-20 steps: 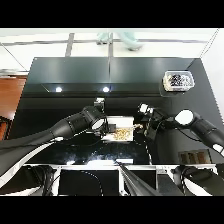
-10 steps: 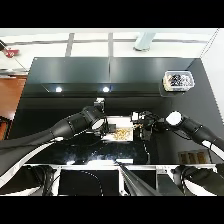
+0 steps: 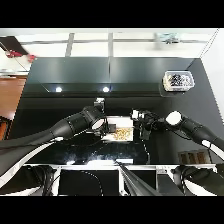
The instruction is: Fold the box and place the chain.
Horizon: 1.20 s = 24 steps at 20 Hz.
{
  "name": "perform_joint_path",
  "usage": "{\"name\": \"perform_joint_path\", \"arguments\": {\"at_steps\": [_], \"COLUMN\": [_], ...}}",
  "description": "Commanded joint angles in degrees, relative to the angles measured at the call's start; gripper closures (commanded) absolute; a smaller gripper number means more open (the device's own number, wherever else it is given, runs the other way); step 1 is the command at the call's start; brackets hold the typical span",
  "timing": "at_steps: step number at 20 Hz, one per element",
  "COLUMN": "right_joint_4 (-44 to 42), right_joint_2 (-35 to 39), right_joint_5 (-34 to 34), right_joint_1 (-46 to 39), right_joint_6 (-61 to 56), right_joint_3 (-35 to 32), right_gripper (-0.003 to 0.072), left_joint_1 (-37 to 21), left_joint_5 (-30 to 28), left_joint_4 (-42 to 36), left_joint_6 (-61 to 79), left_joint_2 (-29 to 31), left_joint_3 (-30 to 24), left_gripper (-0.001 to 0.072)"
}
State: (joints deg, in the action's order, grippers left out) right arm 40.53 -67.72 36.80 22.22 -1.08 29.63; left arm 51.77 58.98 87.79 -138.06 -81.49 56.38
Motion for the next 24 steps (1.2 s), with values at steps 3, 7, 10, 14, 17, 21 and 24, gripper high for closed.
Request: {"name": "perform_joint_path", "arguments": {"at_steps": [3, 7, 10, 14, 17, 21, 24], "right_joint_4": [0.7, 5.1, 7.4, 6.4, -1.9, -11.5, -11.0], "right_joint_2": [1.5, 7.5, 13.6, 21.4, 23.7, 23.5, 23.2], "right_joint_5": [0.8, 4.6, 13.2, 29.5, 37.1, 30.4, 22.6], "right_joint_1": [-0.1, -1.2, -4.0, -8.2, -8.8, -8.0, -3.8], "right_joint_6": [-10.1, -19.9, -25.7, -37.0, -41.0, -49.8, -51.1], "right_joint_3": [0.0, 0.7, 3.0, 9.0, 11.1, 11.1, 10.7], "right_gripper": [0.0677, 0.0677, 0.0676, 0.0676, 0.0676, 0.0676, 0.0657], "left_joint_1": [0.0, 0.0, 0.0, 0.0, 0.0, 0.0, 0.0], "left_joint_5": [0.0, 0.0, 0.0, 0.0, 0.0, -0.3, -0.3], "left_joint_4": [0.0, 0.0, 0.0, 0.0, 0.0, 0.0, 0.0], "left_joint_6": [0.0, 0.0, 0.0, 0.0, 0.0, 0.0, 0.0], "left_joint_2": [0.0, 0.0, 0.0, 0.0, 0.0, 0.0, 0.0], "left_joint_3": [0.1, 0.1, 0.1, 0.1, 0.1, 0.1, 0.1], "left_gripper": [0.0681, 0.0680, 0.0680, 0.0680, 0.0681, 0.0680, 0.0680]}}
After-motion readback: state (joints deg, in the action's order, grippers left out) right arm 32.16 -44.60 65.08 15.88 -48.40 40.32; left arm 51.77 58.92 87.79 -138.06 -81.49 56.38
